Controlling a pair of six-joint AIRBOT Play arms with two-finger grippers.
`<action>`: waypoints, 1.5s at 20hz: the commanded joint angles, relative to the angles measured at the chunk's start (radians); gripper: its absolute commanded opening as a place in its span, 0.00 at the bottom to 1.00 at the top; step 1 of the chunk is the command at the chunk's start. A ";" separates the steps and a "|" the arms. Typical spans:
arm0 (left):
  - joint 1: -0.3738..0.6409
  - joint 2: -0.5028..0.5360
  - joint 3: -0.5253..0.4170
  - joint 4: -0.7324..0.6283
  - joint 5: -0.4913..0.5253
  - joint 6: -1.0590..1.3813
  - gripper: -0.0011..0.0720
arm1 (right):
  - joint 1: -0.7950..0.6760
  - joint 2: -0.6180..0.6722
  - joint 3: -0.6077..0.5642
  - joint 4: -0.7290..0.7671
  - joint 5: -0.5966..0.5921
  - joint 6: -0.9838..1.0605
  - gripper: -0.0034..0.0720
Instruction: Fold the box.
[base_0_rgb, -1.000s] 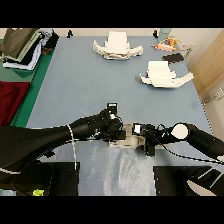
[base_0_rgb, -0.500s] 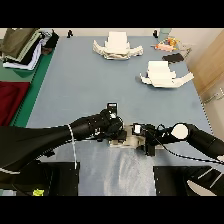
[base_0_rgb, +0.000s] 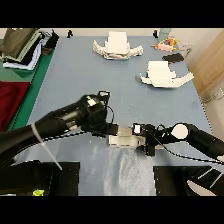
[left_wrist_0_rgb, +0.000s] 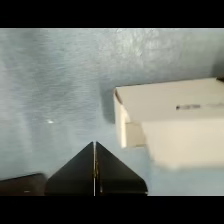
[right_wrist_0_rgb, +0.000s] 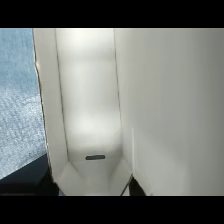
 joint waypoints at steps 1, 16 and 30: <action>0.019 0.077 0.001 0.070 -0.108 0.268 0.03 | 0.000 0.001 0.001 0.000 0.000 0.001 0.63; 0.069 0.344 -0.361 0.152 0.392 1.096 0.03 | 0.000 0.001 0.001 0.000 0.000 0.001 0.63; 0.344 0.272 -0.631 -0.686 0.710 2.113 0.91 | 0.000 0.001 0.001 0.000 0.000 0.001 0.63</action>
